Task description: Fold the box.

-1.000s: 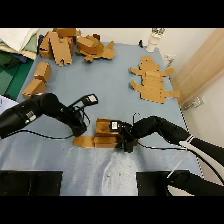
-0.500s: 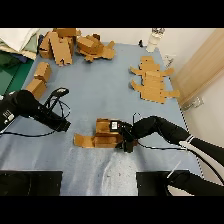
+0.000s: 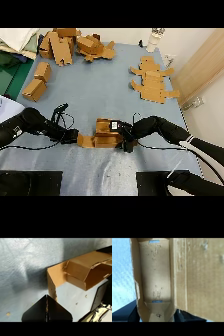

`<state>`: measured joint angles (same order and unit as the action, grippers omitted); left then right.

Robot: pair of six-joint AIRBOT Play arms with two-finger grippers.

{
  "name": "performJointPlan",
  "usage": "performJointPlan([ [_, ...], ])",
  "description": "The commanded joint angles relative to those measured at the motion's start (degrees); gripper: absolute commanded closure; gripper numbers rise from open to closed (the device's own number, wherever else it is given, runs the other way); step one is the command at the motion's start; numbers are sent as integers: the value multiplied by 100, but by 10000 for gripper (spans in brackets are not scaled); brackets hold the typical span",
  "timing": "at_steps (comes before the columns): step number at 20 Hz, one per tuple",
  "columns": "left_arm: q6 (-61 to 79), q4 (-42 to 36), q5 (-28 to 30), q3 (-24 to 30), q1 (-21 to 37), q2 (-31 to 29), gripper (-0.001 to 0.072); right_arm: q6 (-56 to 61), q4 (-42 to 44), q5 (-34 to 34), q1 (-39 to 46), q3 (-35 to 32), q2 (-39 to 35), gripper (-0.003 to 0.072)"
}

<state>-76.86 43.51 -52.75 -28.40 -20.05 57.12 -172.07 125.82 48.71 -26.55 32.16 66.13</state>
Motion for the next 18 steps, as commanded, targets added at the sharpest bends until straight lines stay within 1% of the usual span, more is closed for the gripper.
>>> performJointPlan([
  [1, -380, -190, 459, 111, -358, 4, 696, 0, 2, 0, 0, -2, 0, 224],
  [5, -568, -94, 511, 127, -424, 7, 696, 0, 2, 2, 0, -2, 0, 224],
  [8, -678, -33, 704, 328, -417, 4, 696, 0, 2, 0, 0, -2, 0, 224],
  [11, -1086, 472, 737, 369, -413, 2, 696, 0, 2, 2, 0, -2, 0, 224],
  [15, -1047, 391, 756, 372, -426, 2, 696, 0, 2, 0, 0, -2, 0, 223],
  [16, -946, 284, 758, 372, -426, 2, 696, 0, 0, 0, 0, -2, 0, 224],
  [18, -625, -188, 776, 372, -426, 2, 696, 0, 0, -2, 0, -2, 0, 224],
])
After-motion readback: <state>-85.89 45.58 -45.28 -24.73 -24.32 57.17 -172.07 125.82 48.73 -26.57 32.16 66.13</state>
